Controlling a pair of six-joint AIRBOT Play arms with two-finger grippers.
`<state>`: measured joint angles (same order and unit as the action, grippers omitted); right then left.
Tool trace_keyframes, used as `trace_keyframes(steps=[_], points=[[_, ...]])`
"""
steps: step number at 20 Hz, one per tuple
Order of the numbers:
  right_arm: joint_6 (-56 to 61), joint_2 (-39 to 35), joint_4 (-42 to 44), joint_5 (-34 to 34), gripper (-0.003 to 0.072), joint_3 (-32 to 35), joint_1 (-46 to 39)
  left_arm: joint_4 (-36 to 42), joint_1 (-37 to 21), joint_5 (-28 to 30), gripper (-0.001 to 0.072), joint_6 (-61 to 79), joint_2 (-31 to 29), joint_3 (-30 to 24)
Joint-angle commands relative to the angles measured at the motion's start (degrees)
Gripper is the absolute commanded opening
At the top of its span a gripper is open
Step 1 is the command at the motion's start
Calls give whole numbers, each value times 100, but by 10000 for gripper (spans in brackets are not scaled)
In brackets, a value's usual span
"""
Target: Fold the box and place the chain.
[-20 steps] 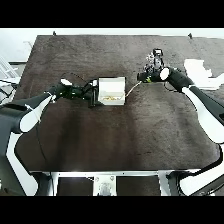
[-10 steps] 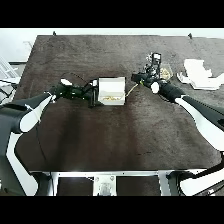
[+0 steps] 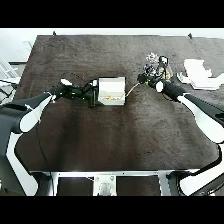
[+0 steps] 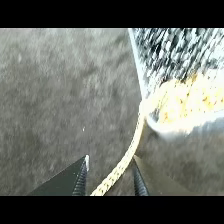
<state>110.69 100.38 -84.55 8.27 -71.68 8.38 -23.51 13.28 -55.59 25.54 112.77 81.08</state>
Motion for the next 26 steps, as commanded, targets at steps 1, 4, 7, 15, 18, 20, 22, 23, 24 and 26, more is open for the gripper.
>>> trace_keyframes(steps=[1, 4, 7, 15, 18, 20, 22, 23, 24, 26], points=[[-107, 179, -278, 511, 336, -385, -59, -2, 2, 4, 290, 0, -2, 0], [-184, 463, -358, 1106, 341, -793, -140, -2, 2, 0, 290, 0, -2, 0], [-188, 573, -472, 1113, 351, -929, -142, -2, 0, 0, 290, 0, -2, 0], [-385, 601, -439, 1104, 517, -1027, -240, 0, 2, 0, 290, 0, -2, 0], [-382, 629, -444, 741, 423, -1027, -138, -2, 0, -4, 290, 0, -4, 0], [-389, 656, -448, 756, 401, -1019, 11, 0, 2, -2, 290, 0, -4, 0], [-664, 706, -509, 756, 485, -1021, 79, -2, 0, -9, 290, -2, -2, 0], [-662, 730, -509, 756, 508, -1021, 79, 0, 0, -7, 290, 0, -4, 0], [-664, 765, -509, 758, 520, -1023, 83, 0, 2, -4, 290, -2, -2, 0], [-684, 785, -509, 763, 528, -1034, 83, 0, 2, -4, 290, 0, -2, 0]])
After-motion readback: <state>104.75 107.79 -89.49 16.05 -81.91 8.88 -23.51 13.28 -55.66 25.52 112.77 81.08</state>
